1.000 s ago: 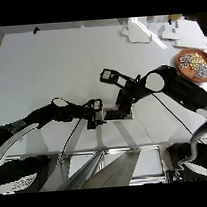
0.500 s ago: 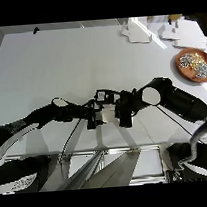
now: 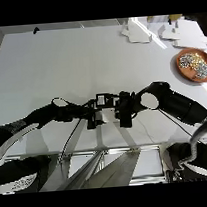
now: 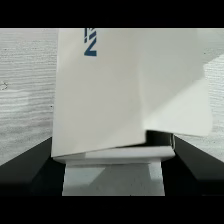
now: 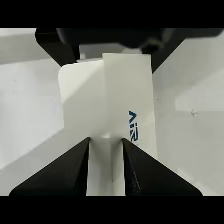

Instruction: Fold the box and place the chain.

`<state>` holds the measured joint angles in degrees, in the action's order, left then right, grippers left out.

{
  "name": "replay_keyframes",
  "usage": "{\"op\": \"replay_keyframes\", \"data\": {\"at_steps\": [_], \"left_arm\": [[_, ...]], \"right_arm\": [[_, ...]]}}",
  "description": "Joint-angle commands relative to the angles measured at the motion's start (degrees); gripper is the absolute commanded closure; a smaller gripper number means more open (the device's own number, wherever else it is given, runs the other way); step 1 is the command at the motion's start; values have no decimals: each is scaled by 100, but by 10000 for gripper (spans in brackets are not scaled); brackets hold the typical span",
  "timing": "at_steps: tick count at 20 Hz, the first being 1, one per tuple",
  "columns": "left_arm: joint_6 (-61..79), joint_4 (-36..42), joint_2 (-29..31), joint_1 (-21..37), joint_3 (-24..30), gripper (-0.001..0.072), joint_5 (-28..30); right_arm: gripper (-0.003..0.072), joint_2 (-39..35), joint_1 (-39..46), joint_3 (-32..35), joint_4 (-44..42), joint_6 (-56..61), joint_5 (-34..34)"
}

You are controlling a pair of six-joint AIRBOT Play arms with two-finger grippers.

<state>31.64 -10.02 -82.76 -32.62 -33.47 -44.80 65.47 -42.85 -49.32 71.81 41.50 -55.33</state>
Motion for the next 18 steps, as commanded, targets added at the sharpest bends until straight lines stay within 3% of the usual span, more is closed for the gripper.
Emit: {"op": "replay_keyframes", "data": {"at_steps": [1, 3, 5, 12, 18], "left_arm": [[4, -4, 7, 2, 2, 501, -2], [4, -4, 4, 2, 2, 501, -2], [4, -4, 4, 2, 2, 501, -2], [4, -4, 7, 2, 2, 501, -2], [4, -4, 4, 2, 2, 501, -2]], "right_arm": [[530, -7, -7, 68, 116, 0, 133], [533, -7, -7, 68, 149, 2, 203], [600, -7, -7, 68, 149, 0, 264], [600, -138, -4, 70, 155, 0, 442], [596, -129, -7, 485, -33, 4, 754]]}}
